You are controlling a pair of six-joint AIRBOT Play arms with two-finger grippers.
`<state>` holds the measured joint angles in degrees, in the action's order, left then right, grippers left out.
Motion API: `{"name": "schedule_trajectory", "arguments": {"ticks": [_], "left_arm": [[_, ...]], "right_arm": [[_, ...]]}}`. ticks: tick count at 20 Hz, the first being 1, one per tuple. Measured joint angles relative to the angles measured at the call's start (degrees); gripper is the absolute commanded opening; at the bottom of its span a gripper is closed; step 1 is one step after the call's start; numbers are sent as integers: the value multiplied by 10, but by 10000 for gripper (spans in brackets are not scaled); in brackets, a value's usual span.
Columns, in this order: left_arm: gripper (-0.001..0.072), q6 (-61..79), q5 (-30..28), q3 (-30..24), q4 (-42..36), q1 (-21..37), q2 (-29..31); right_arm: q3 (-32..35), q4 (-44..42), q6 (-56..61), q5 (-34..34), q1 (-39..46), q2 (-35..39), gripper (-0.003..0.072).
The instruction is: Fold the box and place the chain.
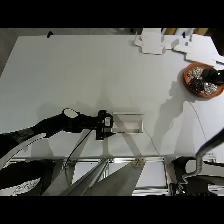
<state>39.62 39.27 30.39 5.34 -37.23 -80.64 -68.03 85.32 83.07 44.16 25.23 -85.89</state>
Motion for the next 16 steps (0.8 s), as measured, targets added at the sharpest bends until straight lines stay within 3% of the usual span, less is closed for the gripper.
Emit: {"name": "schedule_trajectory", "arguments": {"ticks": [3,5,14,16], "left_arm": [[11,0,0,0,0,0,0],[11,0,0,0,0,0,0],[11,0,0,0,0,0,0],[11,0,0,0,0,0,0]], "right_arm": [[0,-2,3,-14,3,-30,261],[0,-3,7,-23,4,-43,217],[0,-4,11,-48,5,-63,211],[0,-4,11,-51,5,-65,175]]}}
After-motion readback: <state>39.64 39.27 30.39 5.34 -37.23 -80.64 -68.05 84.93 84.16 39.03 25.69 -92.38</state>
